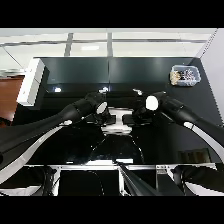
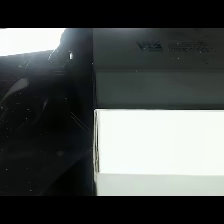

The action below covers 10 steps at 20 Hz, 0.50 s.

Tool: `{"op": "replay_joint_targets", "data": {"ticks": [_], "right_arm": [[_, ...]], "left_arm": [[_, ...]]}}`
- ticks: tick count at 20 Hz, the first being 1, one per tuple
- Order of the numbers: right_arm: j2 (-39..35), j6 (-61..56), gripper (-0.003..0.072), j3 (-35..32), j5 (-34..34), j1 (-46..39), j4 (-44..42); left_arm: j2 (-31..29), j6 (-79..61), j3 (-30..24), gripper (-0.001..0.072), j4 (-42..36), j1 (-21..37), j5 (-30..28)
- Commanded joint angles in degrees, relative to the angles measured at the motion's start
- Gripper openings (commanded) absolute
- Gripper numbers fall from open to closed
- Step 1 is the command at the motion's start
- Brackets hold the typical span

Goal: Fold the box and place the chain.

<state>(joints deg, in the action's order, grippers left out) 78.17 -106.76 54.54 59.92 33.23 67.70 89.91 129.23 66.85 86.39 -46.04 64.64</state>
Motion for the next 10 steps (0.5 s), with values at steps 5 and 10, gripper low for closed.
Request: {"op": "replay_joint_targets", "data": {"ticks": [5, 10], "right_arm": [[3.9, -14.3, 0.0266, 5.6, 5.7, 4.7, 11.1], [5.2, -19.5, 0.0262, 5.6, 7.2, 5.5, 13.6]], "left_arm": [[0.0, 0.0, 0.0, 0.0023, -0.1, 0.0, -0.2], [0.0, 0.0, 0.0, 0.0023, -0.1, 0.0, -0.2]]}}
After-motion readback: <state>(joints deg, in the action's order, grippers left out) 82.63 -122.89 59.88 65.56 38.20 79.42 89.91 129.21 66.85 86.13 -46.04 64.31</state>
